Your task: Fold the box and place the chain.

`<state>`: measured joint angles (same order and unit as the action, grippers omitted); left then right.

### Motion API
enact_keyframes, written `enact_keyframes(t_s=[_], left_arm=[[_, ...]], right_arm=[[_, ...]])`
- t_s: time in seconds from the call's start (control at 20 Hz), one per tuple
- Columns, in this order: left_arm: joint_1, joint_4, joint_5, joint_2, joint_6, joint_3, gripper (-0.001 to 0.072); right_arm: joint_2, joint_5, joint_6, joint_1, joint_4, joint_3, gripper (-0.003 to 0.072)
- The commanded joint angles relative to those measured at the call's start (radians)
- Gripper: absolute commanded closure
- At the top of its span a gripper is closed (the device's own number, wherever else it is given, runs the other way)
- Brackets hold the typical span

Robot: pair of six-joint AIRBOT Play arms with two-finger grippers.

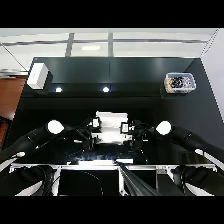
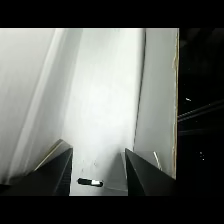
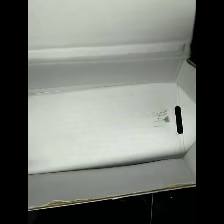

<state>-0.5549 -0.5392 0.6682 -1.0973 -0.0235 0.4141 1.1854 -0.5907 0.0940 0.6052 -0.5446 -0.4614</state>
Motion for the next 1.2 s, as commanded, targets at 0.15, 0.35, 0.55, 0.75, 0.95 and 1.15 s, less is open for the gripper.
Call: enact_keyframes(t_s=[0.15, 0.35, 0.55, 0.75, 0.95, 1.15], left_arm=[[-0.005, 0.000, -0.009, -0.001, 0.000, 0.000, 0.0310], [0.005, -0.038, -0.018, 0.013, 0.005, 0.001, 0.0518], [0.141, -0.360, 0.083, 0.160, 0.308, 0.027, 0.0683], [0.423, -0.524, 0.179, 0.378, 0.779, 0.043, 0.0684], [0.787, -0.545, 0.329, 0.344, 1.412, -0.050, 0.0683], [0.885, -0.267, 0.377, 0.215, 1.289, -0.152, 0.0683]], right_arm=[[0.000, 0.000, -0.001, 0.000, 0.001, -0.001, 0.0440], [0.000, 0.000, -0.001, 0.000, 0.001, -0.001, 0.0440], [0.000, 0.000, -0.001, 0.000, 0.001, -0.001, 0.0440], [0.000, 0.000, -0.001, 0.000, 0.001, -0.001, 0.0441], [0.000, 0.000, -0.001, 0.000, 0.001, -0.001, 0.0440], [0.000, 0.000, -0.001, 0.000, 0.001, -0.001, 0.0440]])
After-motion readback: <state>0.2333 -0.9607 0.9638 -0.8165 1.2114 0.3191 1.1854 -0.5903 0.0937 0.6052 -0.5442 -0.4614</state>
